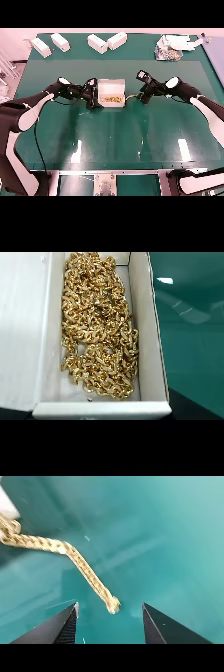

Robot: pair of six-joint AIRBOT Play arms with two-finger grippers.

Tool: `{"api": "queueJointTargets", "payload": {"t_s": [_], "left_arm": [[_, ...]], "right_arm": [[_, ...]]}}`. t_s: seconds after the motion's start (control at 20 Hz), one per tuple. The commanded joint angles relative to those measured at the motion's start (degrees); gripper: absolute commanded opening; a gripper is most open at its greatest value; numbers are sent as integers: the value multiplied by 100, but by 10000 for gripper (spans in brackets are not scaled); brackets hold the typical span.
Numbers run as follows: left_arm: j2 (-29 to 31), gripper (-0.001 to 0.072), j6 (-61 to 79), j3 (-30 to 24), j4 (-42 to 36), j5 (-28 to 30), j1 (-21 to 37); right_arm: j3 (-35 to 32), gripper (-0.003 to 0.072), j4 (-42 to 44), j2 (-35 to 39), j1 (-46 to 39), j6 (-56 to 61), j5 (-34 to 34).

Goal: Fold the box and place the chain.

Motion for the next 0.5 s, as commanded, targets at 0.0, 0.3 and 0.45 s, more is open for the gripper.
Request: {"api": "queueJointTargets", "payload": {"t_s": [0.0, 0.3, 0.45], "left_arm": [[2, 476, 2, 0, 2, 4, 4], [2, 476, 2, 2, 0, 7, 4], [2, 476, 2, 2, 0, 7, 4]], "right_arm": [[457, 493, 258, -411, -42, -496, 595], [470, 405, 238, -671, -131, -706, 693], [470, 277, 249, -723, -216, -800, 686]]}}
